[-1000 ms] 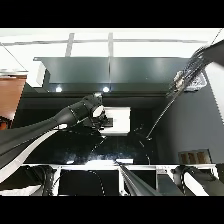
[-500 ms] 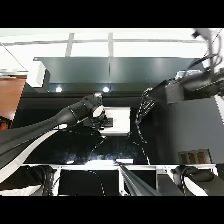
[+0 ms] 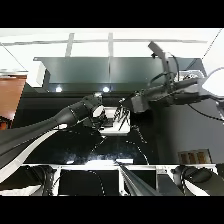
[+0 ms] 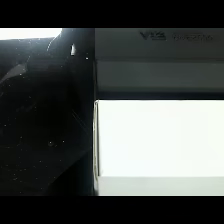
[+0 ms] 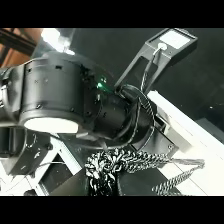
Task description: Fold the box and place the chain.
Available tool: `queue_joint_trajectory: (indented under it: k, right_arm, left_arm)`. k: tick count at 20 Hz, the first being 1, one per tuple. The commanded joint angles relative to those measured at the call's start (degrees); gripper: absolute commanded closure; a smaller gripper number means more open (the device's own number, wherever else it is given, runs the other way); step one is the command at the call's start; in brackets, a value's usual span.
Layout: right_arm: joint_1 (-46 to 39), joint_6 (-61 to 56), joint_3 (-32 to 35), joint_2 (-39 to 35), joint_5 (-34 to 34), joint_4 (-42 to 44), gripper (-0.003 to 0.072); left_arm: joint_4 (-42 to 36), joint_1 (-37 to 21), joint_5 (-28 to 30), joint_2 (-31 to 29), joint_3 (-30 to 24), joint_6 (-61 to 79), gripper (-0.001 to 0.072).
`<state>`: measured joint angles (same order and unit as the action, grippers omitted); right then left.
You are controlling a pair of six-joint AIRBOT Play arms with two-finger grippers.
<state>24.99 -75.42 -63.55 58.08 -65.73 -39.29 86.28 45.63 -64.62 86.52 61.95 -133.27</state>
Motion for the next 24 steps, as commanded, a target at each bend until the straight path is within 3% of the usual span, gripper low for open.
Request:
queue_joint_trajectory:
  k: [1, 5, 8, 11, 14, 15, 16, 17, 21, 22, 24]
  right_arm:
    - [2.0, 0.2, 0.5, 3.6, 1.3, -3.2, 0.0677]
    - [1.9, -2.4, 3.4, 4.8, 3.0, -8.0, 0.0677]
    - [2.1, -3.6, 7.6, 4.8, 3.8, -7.9, 0.0675]
    - [3.3, -4.2, 11.6, 5.2, 9.7, -6.6, 0.0676]
    - [4.2, -4.3, 11.8, 7.2, 10.8, -4.0, 0.0664]
    - [3.9, -4.3, 11.8, 7.2, 10.5, -4.7, 0.0549]
    - [2.9, -4.2, 11.6, 7.1, 9.0, -5.0, 0.0355]
    - [1.0, -3.8, 11.3, 6.6, 6.4, -5.8, 0.0304]
    - [-9.9, -1.0, 11.5, -2.1, -4.4, -14.1, 0.0311]
    - [-11.7, -0.9, 12.8, -5.6, -4.5, -18.1, 0.0311]
    - [-13.5, -0.6, 19.7, -13.5, 2.1, -27.3, 0.0311]
  left_arm:
    - [0.0, 0.0, 0.0, 0.0, 0.0, 0.0, 0.0681]
    - [0.0, 0.0, 0.0, 0.0, 0.0, 0.0, 0.0680]
    - [0.0, 0.0, 0.0, 0.0, 0.0, 0.0, 0.0680]
    - [0.0, 0.0, 0.0, 0.0, 0.0, 0.0, 0.0680]
    - [0.0, 0.0, 0.0, 0.0, 0.0, 0.0, 0.0681]
    - [0.0, 0.0, 0.0, 0.0, 0.0, 0.0, 0.0681]
    - [0.0, 0.0, 0.0, 0.0, 0.0, 0.0, 0.0680]
    - [0.0, 0.0, 0.0, 0.0, 0.0, 0.0, 0.0680]
    - [0.0, 0.0, -0.4, 0.0, 0.0, 0.0, 0.0680]
    - [0.0, 0.0, -0.4, 0.0, 0.0, 0.0, 0.0680]
    - [0.0, 0.0, -0.4, 0.0, 0.0, 0.0, 0.0680]
